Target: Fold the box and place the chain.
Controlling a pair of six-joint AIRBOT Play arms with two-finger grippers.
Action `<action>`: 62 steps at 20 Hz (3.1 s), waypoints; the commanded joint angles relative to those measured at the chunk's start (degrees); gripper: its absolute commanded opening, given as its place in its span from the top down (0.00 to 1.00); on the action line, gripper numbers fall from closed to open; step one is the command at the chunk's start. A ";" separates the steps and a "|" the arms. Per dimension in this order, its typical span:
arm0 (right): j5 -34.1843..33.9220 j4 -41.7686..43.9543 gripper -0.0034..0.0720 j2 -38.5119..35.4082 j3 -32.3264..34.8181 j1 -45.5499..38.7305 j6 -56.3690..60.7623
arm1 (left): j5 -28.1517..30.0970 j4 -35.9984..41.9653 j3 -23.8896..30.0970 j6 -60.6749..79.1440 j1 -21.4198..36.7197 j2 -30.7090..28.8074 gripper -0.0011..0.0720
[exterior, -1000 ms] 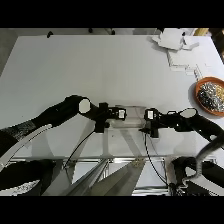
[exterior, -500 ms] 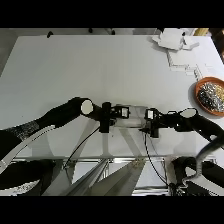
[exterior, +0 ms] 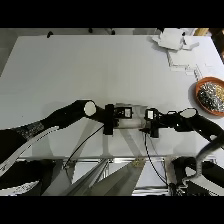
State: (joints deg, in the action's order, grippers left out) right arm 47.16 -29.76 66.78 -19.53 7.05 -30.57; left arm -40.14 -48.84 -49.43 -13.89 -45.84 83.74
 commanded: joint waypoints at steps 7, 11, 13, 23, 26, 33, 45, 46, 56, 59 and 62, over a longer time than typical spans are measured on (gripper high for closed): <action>0.02 0.04 0.42 0.00 0.02 0.02 0.07 | -1.88 -1.25 0.00 -1.88 0.02 -0.98 0.45; 0.00 0.04 0.42 0.00 0.02 0.02 0.07 | -6.73 -11.04 0.00 -16.11 3.17 -7.89 0.69; 0.02 0.04 0.42 0.00 0.02 0.02 0.07 | -9.14 -17.00 0.00 -25.81 5.97 -11.43 0.72; 0.00 0.07 0.42 0.00 0.02 0.02 0.07 | -10.86 -12.70 5.75 -63.21 16.61 -8.50 0.98; 0.00 0.04 0.42 0.00 0.02 0.02 0.07 | -9.92 -5.55 5.75 -62.88 15.43 -3.17 0.98; 0.02 0.07 0.42 0.00 0.02 0.02 0.07 | -9.81 0.68 5.70 -62.01 12.59 -3.06 0.98; 0.00 0.04 0.42 0.00 0.02 0.02 0.07 | -4.63 4.52 5.70 -62.20 7.52 -7.87 0.78; 0.02 0.04 0.42 0.00 0.02 0.02 0.07 | -4.61 4.39 5.70 -62.20 7.54 -7.89 0.69; 0.02 0.04 0.42 0.00 0.02 0.02 0.07 | -3.74 3.69 5.68 -62.23 7.72 -10.43 0.54; 0.02 0.04 0.42 0.00 0.02 0.02 0.07 | -3.74 2.91 5.66 -62.69 7.72 -10.43 0.53; 0.02 0.04 0.42 0.00 0.02 0.02 0.07 | -3.45 2.91 5.66 -64.24 6.95 -10.40 0.52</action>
State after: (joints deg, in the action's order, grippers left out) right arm 47.16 -29.71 66.78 -19.53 7.07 -30.50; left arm -43.86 -45.63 -43.72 -76.71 -38.39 73.38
